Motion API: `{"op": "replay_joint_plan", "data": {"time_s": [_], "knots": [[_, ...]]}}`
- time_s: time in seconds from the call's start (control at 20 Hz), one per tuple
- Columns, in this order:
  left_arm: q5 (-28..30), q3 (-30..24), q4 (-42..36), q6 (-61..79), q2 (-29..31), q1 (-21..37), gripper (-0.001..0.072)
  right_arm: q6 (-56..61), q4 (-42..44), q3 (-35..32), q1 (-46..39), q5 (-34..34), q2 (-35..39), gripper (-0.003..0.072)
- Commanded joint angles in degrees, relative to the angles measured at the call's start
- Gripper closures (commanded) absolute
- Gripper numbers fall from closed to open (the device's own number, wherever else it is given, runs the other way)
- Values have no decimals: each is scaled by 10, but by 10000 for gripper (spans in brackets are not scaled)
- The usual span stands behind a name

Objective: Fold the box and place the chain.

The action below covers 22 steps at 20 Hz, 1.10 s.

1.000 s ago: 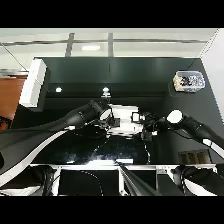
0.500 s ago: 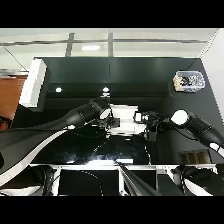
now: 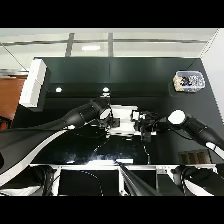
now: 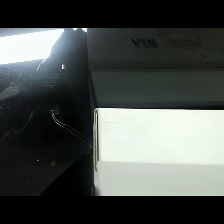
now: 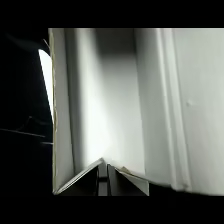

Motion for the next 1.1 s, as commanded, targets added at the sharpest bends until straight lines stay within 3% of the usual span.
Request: {"op": "replay_joint_plan", "data": {"time_s": [0.0, 0.35, 0.4, 0.45, 0.5, 0.55, 0.6, 0.65, 0.7, 0.8, 0.9, 1.05], "knots": [[1, 0, -2, -1, 0, 0, 682, 0, 70, 0, 28, -43, -30, 622], [0, 0, -2, -1, 0, 0, 681, 53, 49, 0, 29, -67, -36, 601], [0, 0, -2, -1, 0, 0, 682, 60, 49, 0, 29, -68, -36, 392], [0, 0, -2, -1, 0, 0, 682, 63, 48, 0, 29, -66, -36, 390], [1, 0, -2, -1, 0, 0, 682, 69, 43, 0, 29, -63, -36, 595], [0, 0, -2, -1, 0, 0, 682, 73, 42, 0, 29, -62, -36, 600], [0, 0, -2, -1, 0, 0, 681, 79, 42, 0, 29, -64, -36, 452], [0, 0, -2, -1, 0, 0, 681, 82, 39, 1, 29, -64, -35, 484], [0, 0, -2, -1, 0, 0, 680, 91, 27, 2, 29, -61, -29, 670], [0, 0, -2, -1, 0, 0, 680, 187, -26, 9, 24, -56, 11, 677], [0, 0, -2, -1, 0, 0, 678, 372, -133, 28, -15, -2, 70, 677], [-10, 0, -2, -1, 0, 0, 678, 686, -286, 46, -163, 87, 134, 677]]}}
